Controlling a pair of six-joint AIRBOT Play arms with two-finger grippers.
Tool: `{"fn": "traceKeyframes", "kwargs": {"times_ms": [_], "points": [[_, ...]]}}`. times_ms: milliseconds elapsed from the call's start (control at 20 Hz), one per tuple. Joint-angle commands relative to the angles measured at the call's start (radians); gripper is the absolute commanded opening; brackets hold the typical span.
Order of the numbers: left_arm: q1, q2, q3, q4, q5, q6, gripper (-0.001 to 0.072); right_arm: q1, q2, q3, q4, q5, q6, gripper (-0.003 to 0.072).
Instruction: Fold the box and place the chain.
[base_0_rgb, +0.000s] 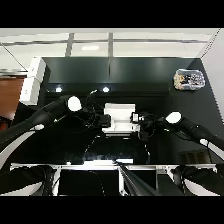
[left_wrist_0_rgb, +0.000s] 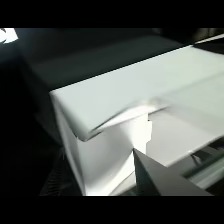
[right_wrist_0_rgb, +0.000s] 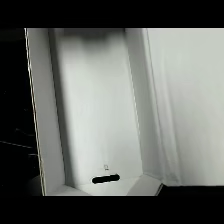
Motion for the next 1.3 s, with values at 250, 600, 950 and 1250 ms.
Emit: {"fn": "traceKeyframes", "kwargs": {"times_ms": [250, 600, 950, 1250], "points": [[-0.067, -0.005, 0.021, 0.249, 0.003, -0.214, 0.0488, 0.001, 0.0, 0.0, 0.0, 0.002, 0.0, 0.024], [-0.177, -0.093, 0.141, 0.442, -0.098, -0.413, 0.0488, 0.001, 0.0, 0.0, 0.0, 0.002, 0.0, 0.024], [-0.237, -0.141, 0.203, 0.54, -0.177, -0.581, 0.0488, 0.001, 0.0, 0.0, 0.0, 0.002, 0.0, 0.024], [-0.237, -0.161, 0.236, 0.55, -0.185, -0.629, 0.0484, 0.001, 0.0, 0.0, 0.0, 0.001, 0.0, 0.0239]]}}
